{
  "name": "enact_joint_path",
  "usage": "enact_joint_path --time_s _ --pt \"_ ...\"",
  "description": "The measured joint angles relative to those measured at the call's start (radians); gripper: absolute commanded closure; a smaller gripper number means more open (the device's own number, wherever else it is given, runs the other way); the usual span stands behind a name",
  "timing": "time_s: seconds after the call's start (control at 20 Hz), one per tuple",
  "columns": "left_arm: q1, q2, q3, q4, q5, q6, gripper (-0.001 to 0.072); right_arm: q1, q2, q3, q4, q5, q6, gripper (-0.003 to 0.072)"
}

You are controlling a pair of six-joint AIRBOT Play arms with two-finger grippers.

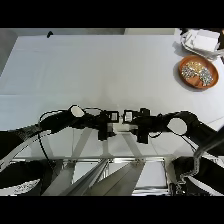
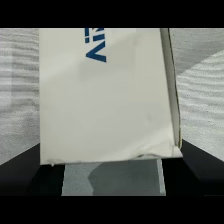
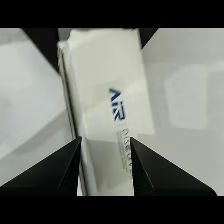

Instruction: Fold the box and place the chain.

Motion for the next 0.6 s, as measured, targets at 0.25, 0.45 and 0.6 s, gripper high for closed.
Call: enact_joint_path --time_s 0.25,0.45,0.6 --pt "0.000 0.000 0.000 -0.002 0.001 0.000 0.0399 -0.001 0.086 0.000 0.004 -0.042 0.001 0.0672" --pt "0.000 0.000 0.000 -0.002 0.002 0.000 0.0399 -0.053 0.116 -0.040 0.134 -0.068 -0.024 0.0673" --pt "0.000 0.000 0.000 -0.002 0.003 0.000 0.0399 -0.117 0.116 -0.120 0.374 -0.092 -0.172 0.0673"
